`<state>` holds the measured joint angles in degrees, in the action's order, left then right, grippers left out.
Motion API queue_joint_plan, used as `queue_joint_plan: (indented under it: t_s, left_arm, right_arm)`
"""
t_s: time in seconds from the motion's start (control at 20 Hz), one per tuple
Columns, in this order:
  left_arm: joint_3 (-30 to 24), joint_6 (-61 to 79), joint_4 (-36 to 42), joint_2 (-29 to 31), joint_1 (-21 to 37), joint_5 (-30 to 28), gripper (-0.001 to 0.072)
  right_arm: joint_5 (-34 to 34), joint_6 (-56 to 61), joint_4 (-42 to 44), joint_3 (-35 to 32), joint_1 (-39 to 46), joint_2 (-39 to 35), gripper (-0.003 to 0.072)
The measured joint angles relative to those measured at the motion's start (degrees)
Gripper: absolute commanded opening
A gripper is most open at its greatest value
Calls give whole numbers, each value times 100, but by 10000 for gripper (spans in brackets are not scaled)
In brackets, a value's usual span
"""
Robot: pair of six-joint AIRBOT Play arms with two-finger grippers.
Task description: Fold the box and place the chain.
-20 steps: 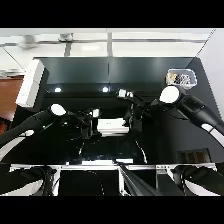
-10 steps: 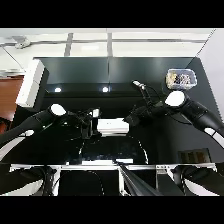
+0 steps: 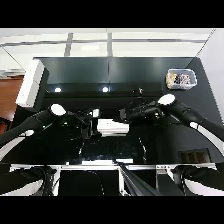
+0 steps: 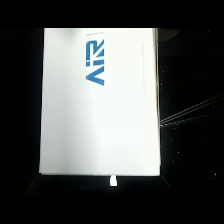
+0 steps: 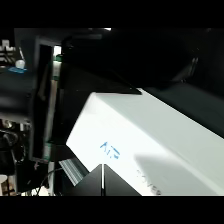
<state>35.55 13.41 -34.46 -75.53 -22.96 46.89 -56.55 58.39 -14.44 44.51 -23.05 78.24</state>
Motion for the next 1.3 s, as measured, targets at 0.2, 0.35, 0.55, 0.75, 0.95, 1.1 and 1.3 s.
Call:
queue_joint_plan:
  t_s: [0.2, 0.35, 0.55, 0.75, 0.95, 1.1, 1.3]
  left_arm:
    - [-2, 7, 0, 0, 0, 0, 368]
    - [-2, 15, -4, 0, 0, 2, 368]
    - [-2, 11, -4, 0, 0, 2, 368]
    - [-2, 0, 0, 0, -2, 4, 368]
    - [-2, -33, 15, 7, 4, 4, 449]
    - [9, -181, 4, 111, 9, -33, 719]
    - [13, -442, -122, 479, 35, 2, 719]
  right_arm:
    - [-87, 131, -164, -4, -28, 328, 4]
    - [-101, 177, -273, -4, -48, 498, 4]
    - [-87, 160, -439, 0, -59, 581, 4]
    - [-256, -151, -540, 0, 13, 525, 9]
    - [-1001, -420, -817, 13, 551, 37, 10]
    - [-1523, -463, -997, 31, 1274, -614, 10]
    - [-1838, -409, -1467, 35, 2461, -1497, 10]
